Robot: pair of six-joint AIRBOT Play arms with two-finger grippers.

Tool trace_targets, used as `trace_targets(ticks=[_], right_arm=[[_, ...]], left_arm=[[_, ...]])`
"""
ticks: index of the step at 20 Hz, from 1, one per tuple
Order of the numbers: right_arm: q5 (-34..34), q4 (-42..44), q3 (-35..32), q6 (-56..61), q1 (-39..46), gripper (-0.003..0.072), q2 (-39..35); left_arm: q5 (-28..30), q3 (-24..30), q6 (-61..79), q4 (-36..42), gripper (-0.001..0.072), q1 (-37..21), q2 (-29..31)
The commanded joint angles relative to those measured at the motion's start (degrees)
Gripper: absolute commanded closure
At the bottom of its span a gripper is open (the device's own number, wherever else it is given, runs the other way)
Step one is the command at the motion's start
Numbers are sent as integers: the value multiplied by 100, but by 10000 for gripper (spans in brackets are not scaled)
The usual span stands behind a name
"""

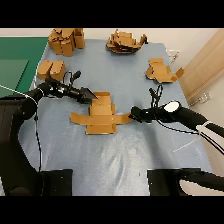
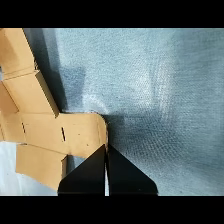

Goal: Fold the box.

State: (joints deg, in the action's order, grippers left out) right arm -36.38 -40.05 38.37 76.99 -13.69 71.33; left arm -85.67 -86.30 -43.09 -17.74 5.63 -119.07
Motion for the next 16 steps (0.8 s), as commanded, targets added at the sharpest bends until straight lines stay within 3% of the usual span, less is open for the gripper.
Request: trace_targets(ticks=[1, 2, 3, 11, 16], right_arm=[[-2, 2, 0, 13, 2, 682, 2], [-9, 0, 0, 13, 2, 682, 2], [-17, 0, 0, 13, 0, 682, 2], [-258, -136, 0, -13, 0, 682, 2], [-262, -133, 0, -52, 0, 682, 2]], left_arm=[[83, 0, -35, -26, 248, 9, -9], [111, 0, 24, -17, 470, 9, -9], [136, 0, 28, -4, 503, 9, -9], [140, 0, 341, 256, 504, 9, -9], [428, 0, 345, 330, 503, 9, -9]])
